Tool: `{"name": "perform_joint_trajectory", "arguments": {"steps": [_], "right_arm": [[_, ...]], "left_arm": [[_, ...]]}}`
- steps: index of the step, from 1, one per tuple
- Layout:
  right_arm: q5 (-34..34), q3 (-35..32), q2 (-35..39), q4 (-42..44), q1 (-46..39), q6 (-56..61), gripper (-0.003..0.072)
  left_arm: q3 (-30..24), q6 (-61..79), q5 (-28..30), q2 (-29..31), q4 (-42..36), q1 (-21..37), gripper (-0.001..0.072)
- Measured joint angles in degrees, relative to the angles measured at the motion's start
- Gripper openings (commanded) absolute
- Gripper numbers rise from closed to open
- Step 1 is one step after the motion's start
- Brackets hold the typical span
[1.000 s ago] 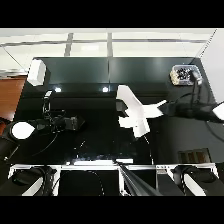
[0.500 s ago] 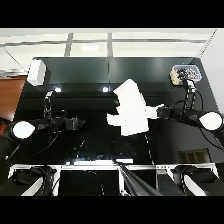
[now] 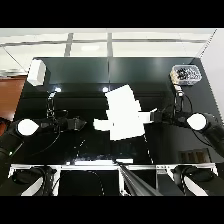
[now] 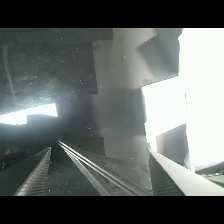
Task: Fold the box and place the chain.
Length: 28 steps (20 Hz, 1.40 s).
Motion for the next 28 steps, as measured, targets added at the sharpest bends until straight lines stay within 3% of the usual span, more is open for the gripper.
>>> {"name": "perform_joint_trajectory", "arguments": {"steps": [9, 14, 17, 24, 28], "right_arm": [[-7.8, -0.2, -4.7, 5.9, 9.5, 0.4, 0.0011], [-9.7, -0.2, -5.1, 7.3, 11.8, 0.6, 0.0011], [-10.2, -0.2, -5.2, 7.7, 12.1, 0.6, 0.0011], [-10.1, -0.2, -5.2, 7.8, 12.3, 0.6, 0.0011], [-10.0, -0.2, -5.2, 7.8, 12.3, 0.6, 0.0011]], "left_arm": [[0.0, 0.0, 1.2, -0.2, -0.4, 0.0, 0.0709], [2.7, 2.9, 3.3, -3.0, -5.0, 0.0, 0.0708], [8.5, 5.7, 0.7, -10.7, -8.5, 0.0, 0.0708], [24.5, 12.5, -9.1, -35.7, -19.8, 0.6, 0.0707], [31.1, 16.8, -16.1, -44.9, -25.4, 0.9, 0.0703]]}}
